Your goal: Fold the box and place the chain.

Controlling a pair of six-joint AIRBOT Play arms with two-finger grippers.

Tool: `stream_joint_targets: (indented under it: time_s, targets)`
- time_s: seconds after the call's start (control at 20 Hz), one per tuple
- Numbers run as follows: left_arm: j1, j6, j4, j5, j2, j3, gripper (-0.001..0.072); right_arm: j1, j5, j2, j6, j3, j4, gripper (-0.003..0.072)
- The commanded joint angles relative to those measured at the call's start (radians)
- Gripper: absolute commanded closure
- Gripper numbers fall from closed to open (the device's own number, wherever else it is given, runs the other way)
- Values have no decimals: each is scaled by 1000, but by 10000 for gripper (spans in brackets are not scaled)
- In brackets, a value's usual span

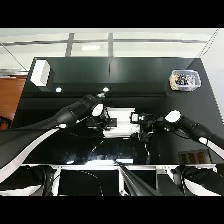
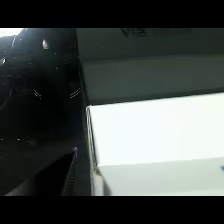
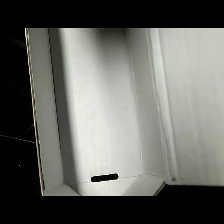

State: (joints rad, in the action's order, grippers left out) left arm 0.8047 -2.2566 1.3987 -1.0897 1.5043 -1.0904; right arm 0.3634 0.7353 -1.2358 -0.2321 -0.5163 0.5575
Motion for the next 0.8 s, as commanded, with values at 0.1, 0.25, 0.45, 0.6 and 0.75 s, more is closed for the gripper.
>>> stream_joint_targets:
  time_s: [0.1, 0.25, 0.45, 0.6, 0.75]
  targets:
    - [4, -37, 2, 0, 14, -11, 437, 0, 0, 1, 0, 0, 0, 247]
    - [4, -37, 2, 0, 23, -11, 438, 0, 0, 1, 0, 0, 0, 247]
    - [4, -37, -6, -4, 43, -11, 437, 0, 0, 1, 0, 0, 0, 247]
    - [4, -35, -17, -4, 46, -12, 608, 0, 0, 1, 0, 0, 0, 247]
    - [4, -13, -19, -2, 46, -12, 680, 0, 0, 1, 0, 0, 0, 247]
